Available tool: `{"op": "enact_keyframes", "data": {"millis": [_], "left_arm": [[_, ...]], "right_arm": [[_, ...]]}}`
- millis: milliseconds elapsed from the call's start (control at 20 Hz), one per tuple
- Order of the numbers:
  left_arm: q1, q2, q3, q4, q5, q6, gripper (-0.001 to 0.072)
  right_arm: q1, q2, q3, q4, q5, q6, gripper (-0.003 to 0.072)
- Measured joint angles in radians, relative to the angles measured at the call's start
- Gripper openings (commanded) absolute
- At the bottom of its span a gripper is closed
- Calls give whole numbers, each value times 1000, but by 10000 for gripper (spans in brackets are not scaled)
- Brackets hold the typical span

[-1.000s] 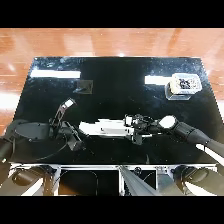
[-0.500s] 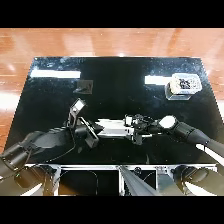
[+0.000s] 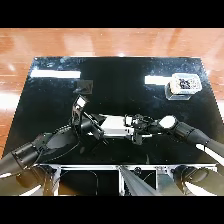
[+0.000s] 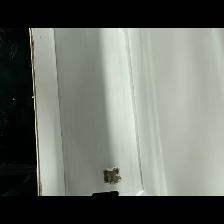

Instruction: Fold the box and place the chain.

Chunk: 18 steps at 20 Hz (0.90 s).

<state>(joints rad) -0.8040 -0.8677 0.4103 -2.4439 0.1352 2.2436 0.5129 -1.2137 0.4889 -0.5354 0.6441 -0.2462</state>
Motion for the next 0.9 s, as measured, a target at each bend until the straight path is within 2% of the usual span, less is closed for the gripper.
{"op": "enact_keyframes", "data": {"millis": [200, 500, 900], "left_arm": [[-3, -42, 0, 14, -68, -3, 19], [-3, -106, 11, 24, -116, -3, 19], [-10, -179, 16, 27, -96, -4, 20]], "right_arm": [[0, 0, 0, 0, 0, 0, 617], [0, 0, 0, 0, 0, 0, 617], [0, 0, 0, -1, 0, 0, 617]]}}
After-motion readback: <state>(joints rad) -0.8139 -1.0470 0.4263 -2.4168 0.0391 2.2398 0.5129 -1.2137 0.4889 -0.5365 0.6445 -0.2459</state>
